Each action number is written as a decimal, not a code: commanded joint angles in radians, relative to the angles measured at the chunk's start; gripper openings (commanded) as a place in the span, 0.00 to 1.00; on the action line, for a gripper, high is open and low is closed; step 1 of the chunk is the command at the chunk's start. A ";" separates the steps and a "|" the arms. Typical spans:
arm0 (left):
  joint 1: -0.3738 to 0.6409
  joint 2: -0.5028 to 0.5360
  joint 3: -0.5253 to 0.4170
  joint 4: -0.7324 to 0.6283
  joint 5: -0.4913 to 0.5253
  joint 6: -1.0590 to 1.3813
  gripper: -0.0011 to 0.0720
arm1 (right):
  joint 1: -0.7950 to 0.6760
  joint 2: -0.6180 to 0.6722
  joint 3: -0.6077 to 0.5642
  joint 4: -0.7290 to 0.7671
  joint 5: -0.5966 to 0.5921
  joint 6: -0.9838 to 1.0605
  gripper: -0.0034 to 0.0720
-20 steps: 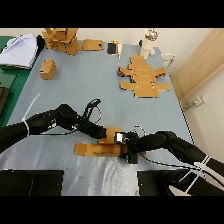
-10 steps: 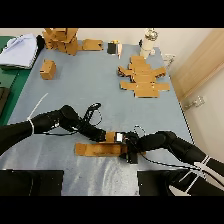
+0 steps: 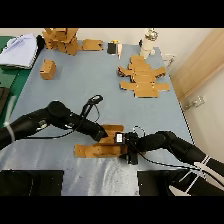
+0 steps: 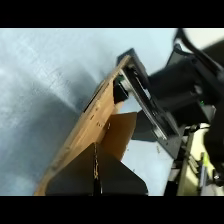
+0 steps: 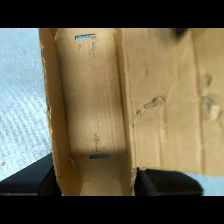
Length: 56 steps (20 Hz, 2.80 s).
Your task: Fold the box.
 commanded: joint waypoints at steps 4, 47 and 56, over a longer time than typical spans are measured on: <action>0.034 0.225 -0.036 0.359 -0.185 0.188 0.04 | 0.000 0.000 0.000 0.000 0.002 0.001 0.73; -0.172 0.021 -0.036 0.492 0.006 0.317 0.10 | 0.000 0.000 0.000 0.000 0.002 0.001 0.73; -0.261 -0.004 -0.042 0.475 0.087 0.315 0.03 | 0.000 0.000 0.000 0.000 0.003 0.001 0.73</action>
